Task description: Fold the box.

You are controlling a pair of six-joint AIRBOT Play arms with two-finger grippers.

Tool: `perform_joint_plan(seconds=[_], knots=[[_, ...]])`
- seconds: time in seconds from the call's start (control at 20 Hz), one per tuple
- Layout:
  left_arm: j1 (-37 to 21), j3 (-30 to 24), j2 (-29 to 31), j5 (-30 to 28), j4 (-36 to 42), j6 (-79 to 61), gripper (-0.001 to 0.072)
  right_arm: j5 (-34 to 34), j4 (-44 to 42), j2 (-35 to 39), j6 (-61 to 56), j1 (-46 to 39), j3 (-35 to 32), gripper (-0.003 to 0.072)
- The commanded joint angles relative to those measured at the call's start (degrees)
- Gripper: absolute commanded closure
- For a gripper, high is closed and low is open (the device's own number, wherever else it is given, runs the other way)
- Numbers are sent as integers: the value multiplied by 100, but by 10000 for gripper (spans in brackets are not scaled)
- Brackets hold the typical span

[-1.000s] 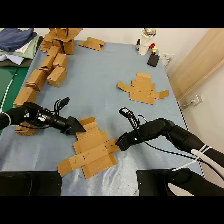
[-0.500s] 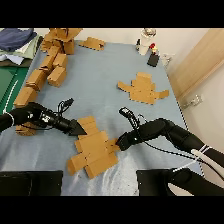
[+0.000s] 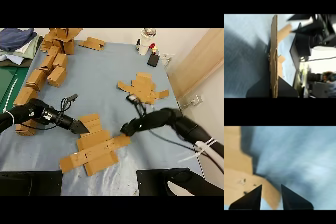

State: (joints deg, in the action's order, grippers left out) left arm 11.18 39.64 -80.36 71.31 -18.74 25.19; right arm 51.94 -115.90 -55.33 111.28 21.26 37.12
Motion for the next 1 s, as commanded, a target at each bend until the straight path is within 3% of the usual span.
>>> perform_joint_plan(seconds=[0.0, 0.05, 0.15, 0.25, 0.4, 0.55, 0.8, 0.95], knots=[[511, 330, 356, -409, 26, -542, 700, 719, 1158, 4, -1051, -599, 994, 318], [715, 507, 450, -549, 0, -699, 700, 925, 1097, 4, -1182, -710, 1226, 346], [1058, 903, 546, -787, -173, -844, 700, 1189, 782, 7, -1182, -723, 1419, 680], [1377, 1185, 546, -1051, -417, -1064, 700, 1309, 474, 7, -1191, -717, 1399, 681], [1899, 1137, 546, -1875, -850, -1523, 700, 1408, 498, 264, -1539, -673, 1193, 681], [2310, 1054, 544, -2345, -826, -1996, 701, 1193, 487, 863, -1864, -645, 605, 681], [2581, 1054, 546, -2592, -468, -2437, 701, 774, 404, 1729, -2240, -647, -584, 681], [2601, 905, 546, -2719, -435, -2459, 701, 481, 267, 2044, -2240, -647, -890, 681]])
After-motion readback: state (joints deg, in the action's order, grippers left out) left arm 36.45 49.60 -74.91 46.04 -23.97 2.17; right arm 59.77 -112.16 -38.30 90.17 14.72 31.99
